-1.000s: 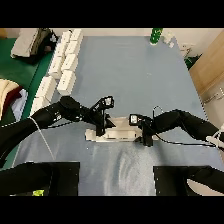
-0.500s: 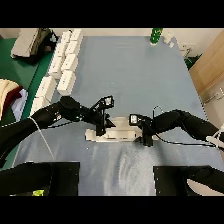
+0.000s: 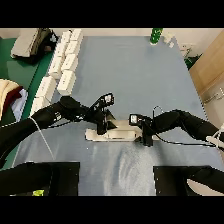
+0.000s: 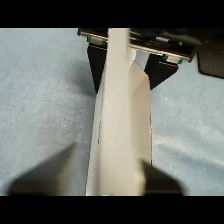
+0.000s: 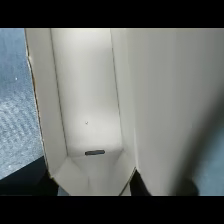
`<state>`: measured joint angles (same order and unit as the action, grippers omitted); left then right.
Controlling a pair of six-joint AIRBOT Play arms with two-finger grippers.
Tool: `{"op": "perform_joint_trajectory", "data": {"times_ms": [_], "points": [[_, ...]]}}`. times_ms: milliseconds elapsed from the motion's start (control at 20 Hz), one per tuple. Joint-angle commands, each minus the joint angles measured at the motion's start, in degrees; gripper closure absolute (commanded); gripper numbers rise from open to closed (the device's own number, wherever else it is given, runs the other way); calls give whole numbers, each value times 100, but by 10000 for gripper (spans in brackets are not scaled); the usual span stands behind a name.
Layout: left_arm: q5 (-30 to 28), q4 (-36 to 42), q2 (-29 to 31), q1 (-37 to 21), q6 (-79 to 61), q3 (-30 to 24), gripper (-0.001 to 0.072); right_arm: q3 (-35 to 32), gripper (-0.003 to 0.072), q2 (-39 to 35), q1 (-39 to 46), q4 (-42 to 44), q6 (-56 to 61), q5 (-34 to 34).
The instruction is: Fold the box.
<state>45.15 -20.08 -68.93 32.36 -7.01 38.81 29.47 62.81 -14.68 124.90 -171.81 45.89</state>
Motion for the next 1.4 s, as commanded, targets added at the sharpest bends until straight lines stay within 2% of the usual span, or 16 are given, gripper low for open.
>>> {"op": "perform_joint_trajectory", "data": {"times_ms": [0,100,200,350,400,450,500,550,600,700,800,900,1100,1200,1350], "points": [[50,-81,74,-9,568,9,179,-2,168,-2,2,-7,-13,2],[107,-754,341,-98,1314,11,179,-2,168,-2,2,-7,-13,2],[369,-1827,791,-282,2675,11,179,-2,168,-2,2,-7,-13,2],[1272,-3357,1432,-621,5169,11,183,-2,168,-2,2,-11,-13,2],[1648,-3595,1554,-688,5866,11,382,-2,168,-2,2,-11,-13,2],[2096,-3606,1617,-713,6238,9,675,-2,167,-2,2,-11,-13,2],[2472,-3381,1611,-649,6365,2,680,-2,167,-2,2,-11,-13,2],[2586,-2962,1598,-533,6483,-31,695,-2,167,-2,2,-11,-13,2],[2448,-2371,1547,-350,6502,-57,694,-2,168,-2,2,-15,-13,2],[1676,-1386,1318,87,6498,-48,695,-2,167,-2,2,-15,-13,4],[992,-776,909,339,6566,59,695,-2,168,-2,2,-17,-13,2],[763,-332,369,280,6623,299,695,-2,167,-2,2,-17,-13,2],[376,-179,-382,-144,6710,841,695,-2,167,-2,2,-17,-13,4],[142,-267,-581,-380,6996,848,695,-2,167,-2,2,-17,-13,2],[236,-782,-992,-380,7484,848,696,-2,167,-2,2,-17,-13,2]]}}
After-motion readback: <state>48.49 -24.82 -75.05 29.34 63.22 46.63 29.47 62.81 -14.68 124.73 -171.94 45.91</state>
